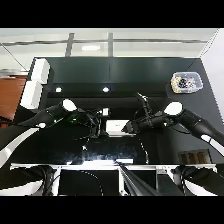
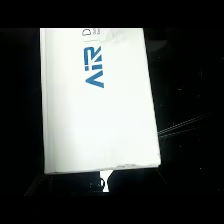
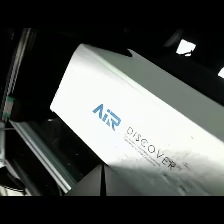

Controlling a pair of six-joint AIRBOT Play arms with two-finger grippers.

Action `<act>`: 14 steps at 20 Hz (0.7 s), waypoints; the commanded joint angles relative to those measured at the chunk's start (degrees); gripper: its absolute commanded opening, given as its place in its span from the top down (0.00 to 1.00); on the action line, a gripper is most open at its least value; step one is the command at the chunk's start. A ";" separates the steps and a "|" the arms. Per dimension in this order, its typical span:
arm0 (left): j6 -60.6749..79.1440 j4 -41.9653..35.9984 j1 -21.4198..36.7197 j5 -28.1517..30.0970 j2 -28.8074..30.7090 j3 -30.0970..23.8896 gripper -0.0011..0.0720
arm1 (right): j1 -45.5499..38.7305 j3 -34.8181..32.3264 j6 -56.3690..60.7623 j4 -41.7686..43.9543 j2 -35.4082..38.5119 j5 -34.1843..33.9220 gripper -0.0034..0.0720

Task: Fold the box and place the chain.

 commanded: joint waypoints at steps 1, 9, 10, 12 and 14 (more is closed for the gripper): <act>0.02 0.02 -0.02 0.02 -0.04 0.04 0.35 | 0.02 -0.07 3.21 1.64 -2.93 -1.73 0.94; 0.02 0.02 -0.02 0.02 -0.04 0.04 0.35 | -4.46 -0.04 2.99 4.98 -3.15 4.35 0.94; 0.02 0.02 -0.02 0.02 -0.04 0.04 0.35 | -6.56 -0.04 2.14 6.62 -3.15 6.36 0.94; 0.02 0.02 -0.02 0.02 -0.04 0.04 0.35 | -10.10 -0.04 1.79 7.28 -3.15 8.04 0.94; 0.02 0.02 -0.02 0.02 -0.04 0.04 0.35 | -10.86 -0.07 1.86 5.60 -3.17 7.15 0.94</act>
